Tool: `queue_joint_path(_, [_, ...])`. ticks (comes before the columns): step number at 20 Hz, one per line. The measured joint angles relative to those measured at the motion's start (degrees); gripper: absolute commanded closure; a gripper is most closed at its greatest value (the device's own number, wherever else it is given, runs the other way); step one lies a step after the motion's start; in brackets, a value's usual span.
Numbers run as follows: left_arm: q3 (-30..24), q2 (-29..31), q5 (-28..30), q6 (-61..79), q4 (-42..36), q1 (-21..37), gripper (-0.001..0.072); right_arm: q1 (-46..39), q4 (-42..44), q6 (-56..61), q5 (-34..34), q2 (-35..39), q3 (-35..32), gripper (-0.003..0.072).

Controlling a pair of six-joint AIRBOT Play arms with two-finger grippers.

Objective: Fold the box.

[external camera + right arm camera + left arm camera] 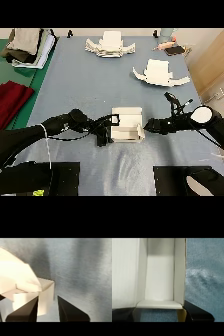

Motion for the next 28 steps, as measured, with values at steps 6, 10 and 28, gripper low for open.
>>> queue_joint_path(6, [0.0, 0.0, 0.0, 0.0, 0.0, 0.0, 0.0262, 2.5, 1.6, -0.9, 0.2, -1.1, 0.2, 0.0322])
queue_joint_path(10, [0.0, 0.0, 0.0, 0.0, 0.0, 0.0, 0.0262, 8.0, -0.5, 0.9, -1.6, -5.9, 1.3, 0.0327])
queue_joint_path(28, [0.0, 0.0, 0.0, 0.0, 0.0, 0.0, 0.0262, 31.6, -36.5, 46.2, 8.8, -25.4, 18.0, 0.0686])
